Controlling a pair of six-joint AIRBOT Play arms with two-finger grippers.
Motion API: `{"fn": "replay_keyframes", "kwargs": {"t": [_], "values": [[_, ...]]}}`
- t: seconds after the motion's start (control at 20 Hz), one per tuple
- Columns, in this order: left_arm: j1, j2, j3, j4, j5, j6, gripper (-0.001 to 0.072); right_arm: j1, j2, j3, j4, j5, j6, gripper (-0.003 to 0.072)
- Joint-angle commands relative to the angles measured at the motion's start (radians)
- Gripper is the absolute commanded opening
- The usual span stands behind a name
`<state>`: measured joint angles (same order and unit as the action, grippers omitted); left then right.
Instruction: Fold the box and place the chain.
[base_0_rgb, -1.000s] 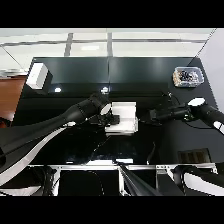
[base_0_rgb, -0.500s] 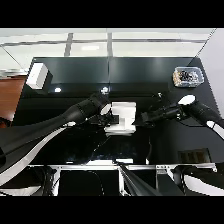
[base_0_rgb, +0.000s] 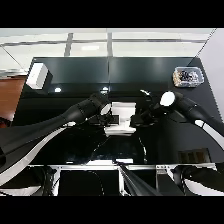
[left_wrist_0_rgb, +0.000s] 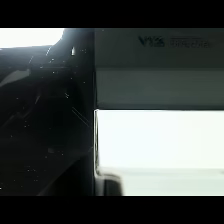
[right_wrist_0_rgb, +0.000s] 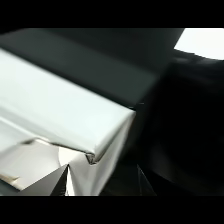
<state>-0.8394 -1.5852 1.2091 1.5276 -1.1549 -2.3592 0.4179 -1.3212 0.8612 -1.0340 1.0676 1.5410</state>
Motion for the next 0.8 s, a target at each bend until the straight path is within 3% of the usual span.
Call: {"fn": "replay_keyframes", "kwargs": {"t": [0.0,0.15,0.25,0.55,0.75], "values": [[0.0,0.0,0.001,0.001,-0.002,0.0,0.0025,0.136,-0.001,0.074,-0.327,-0.018,0.336,0.0473],[0.0,0.0,0.001,0.001,-0.002,0.0,0.0024,0.203,-0.003,0.095,-0.41,-0.019,0.481,0.0472],[0.0,0.0,0.001,0.001,-0.001,0.0,0.0025,0.223,-0.005,0.095,-0.44,-0.008,0.549,0.0346],[0.0,0.0,0.001,0.001,-0.001,0.0,0.0025,0.251,-0.043,0.095,-0.441,0.011,0.622,0.0343],[0.0,0.0,0.001,0.001,-0.001,0.0,0.0025,0.257,-0.068,0.095,-0.432,0.024,0.622,0.0298]]}}
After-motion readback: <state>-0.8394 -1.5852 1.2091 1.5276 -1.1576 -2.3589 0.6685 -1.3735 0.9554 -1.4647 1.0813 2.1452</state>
